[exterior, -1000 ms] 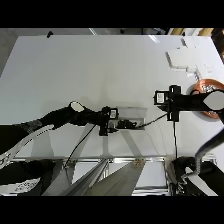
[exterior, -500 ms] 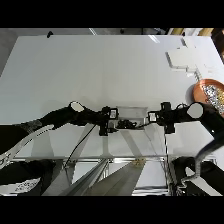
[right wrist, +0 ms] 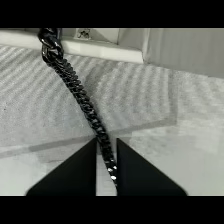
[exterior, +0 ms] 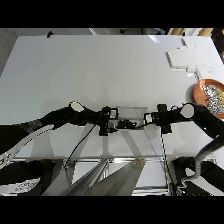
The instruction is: Fold the box and place the chain.
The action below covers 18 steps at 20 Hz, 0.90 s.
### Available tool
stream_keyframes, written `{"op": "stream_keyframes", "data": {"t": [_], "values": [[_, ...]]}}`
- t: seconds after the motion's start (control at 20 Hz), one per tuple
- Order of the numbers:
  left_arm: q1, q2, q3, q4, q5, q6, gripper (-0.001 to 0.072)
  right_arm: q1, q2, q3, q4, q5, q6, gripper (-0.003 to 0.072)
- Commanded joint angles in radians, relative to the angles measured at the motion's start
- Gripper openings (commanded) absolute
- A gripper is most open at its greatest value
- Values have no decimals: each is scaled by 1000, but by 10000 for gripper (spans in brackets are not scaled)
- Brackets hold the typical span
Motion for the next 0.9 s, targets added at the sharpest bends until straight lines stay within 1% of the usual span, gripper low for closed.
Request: {"op": "stream_keyframes", "data": {"t": [0.0,0.15,0.3,0.35,0.45,0.5,0.6,0.7,0.8,0.85], "values": [[0,0,0,0,0,0,271,1,-13,-1,0,8,4,17],[0,0,0,0,0,0,271,2,20,-1,-8,53,13,17],[0,0,0,0,0,0,271,2,143,-1,23,101,39,17],[0,0,0,0,0,0,271,2,192,-1,62,103,74,18],[0,0,0,0,0,0,271,2,277,-1,195,126,118,18],[0,0,0,0,0,0,271,2,303,-1,282,153,117,18],[0,0,0,0,0,0,271,4,315,-1,453,197,116,18],[0,0,0,0,0,0,271,47,314,-1,550,176,116,18],[0,0,0,0,0,0,271,137,311,-1,586,103,117,18],[0,0,0,0,0,0,271,194,307,-1,591,44,117,18]]}}
